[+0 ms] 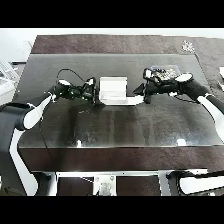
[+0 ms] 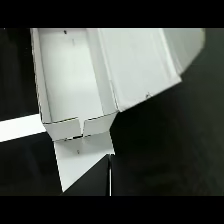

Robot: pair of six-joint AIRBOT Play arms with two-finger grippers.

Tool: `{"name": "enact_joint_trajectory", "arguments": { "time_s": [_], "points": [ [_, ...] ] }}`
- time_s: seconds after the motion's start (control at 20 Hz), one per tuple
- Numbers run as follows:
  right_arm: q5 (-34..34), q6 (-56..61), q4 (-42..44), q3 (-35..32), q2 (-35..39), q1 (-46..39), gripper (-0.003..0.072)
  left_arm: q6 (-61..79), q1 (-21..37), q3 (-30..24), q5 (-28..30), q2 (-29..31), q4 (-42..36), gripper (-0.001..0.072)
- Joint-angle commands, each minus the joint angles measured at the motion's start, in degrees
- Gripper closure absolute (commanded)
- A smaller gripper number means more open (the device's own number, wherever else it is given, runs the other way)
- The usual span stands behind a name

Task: Fold the box and place the chain.

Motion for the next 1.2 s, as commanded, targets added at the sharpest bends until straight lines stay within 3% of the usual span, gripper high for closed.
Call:
{"name": "enact_joint_trajectory", "arguments": {
  "time_s": [0.0,0.25,0.55,0.7,1.15],
  "points": [
    [0.11,21.62,-0.20,0.04,1.73,-3.10,0.0670,0.15,0.04,-0.02,0.00,0.00,0.13,0.0179],
    [-2.97,41.18,-2.71,0.00,1.66,-6.75,0.0670,0.15,0.04,-0.02,-0.02,0.00,0.13,0.0179],
    [-1.11,62.73,-9.57,0.00,-1.01,-10.80,0.0670,0.15,0.04,-0.02,-0.02,0.00,0.13,0.0179],
    [2.93,66.03,-9.55,0.02,-4.15,-9.79,0.0670,0.15,0.04,-0.02,-0.02,0.00,0.13,0.0179],
    [2.47,65.79,-3.39,1.77,-10.95,-0.96,0.0670,0.15,0.04,-0.02,-0.22,0.00,0.13,0.0179]
  ]
}}
